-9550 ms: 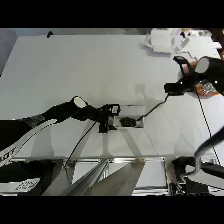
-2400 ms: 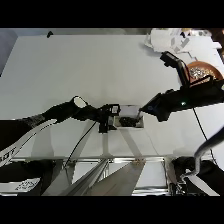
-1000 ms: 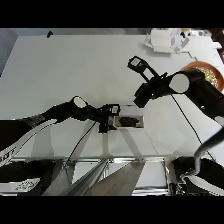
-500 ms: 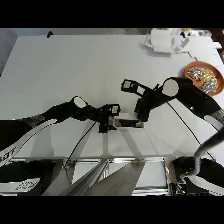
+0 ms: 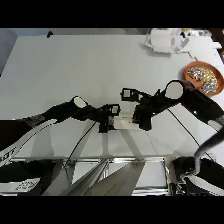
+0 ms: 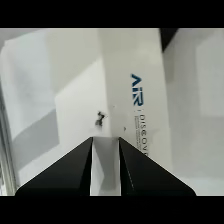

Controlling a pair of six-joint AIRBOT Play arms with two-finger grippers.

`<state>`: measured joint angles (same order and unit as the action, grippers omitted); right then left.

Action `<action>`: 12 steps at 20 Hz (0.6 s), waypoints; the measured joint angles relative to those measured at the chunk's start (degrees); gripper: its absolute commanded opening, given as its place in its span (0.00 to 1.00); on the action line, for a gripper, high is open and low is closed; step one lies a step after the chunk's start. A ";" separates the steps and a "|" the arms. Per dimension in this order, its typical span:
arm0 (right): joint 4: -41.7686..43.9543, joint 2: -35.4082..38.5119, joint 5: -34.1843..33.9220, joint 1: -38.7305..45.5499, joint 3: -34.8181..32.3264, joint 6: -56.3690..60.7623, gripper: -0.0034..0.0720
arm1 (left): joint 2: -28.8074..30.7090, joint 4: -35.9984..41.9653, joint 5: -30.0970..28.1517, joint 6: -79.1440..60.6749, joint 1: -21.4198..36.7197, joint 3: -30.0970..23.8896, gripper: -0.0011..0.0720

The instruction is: Fold the box and place the chain.

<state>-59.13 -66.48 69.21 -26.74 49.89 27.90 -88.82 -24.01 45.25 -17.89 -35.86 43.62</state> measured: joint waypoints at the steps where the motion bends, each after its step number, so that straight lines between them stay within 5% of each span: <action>1: 0.07 0.44 -0.15 0.00 -0.57 -0.85 0.32 | 0.00 0.00 0.00 0.00 0.00 0.00 0.21; 4: 0.31 1.16 -1.20 0.00 -2.32 -2.51 0.44 | 0.00 0.00 0.00 0.00 0.00 0.00 0.21; 12: -3.82 1.60 -2.67 0.00 -3.48 -4.24 0.44 | 0.00 0.00 0.00 0.02 0.00 0.00 0.21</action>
<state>-62.96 -64.88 66.54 -26.74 46.41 23.66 -88.82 -24.01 45.25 -17.87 -35.86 43.62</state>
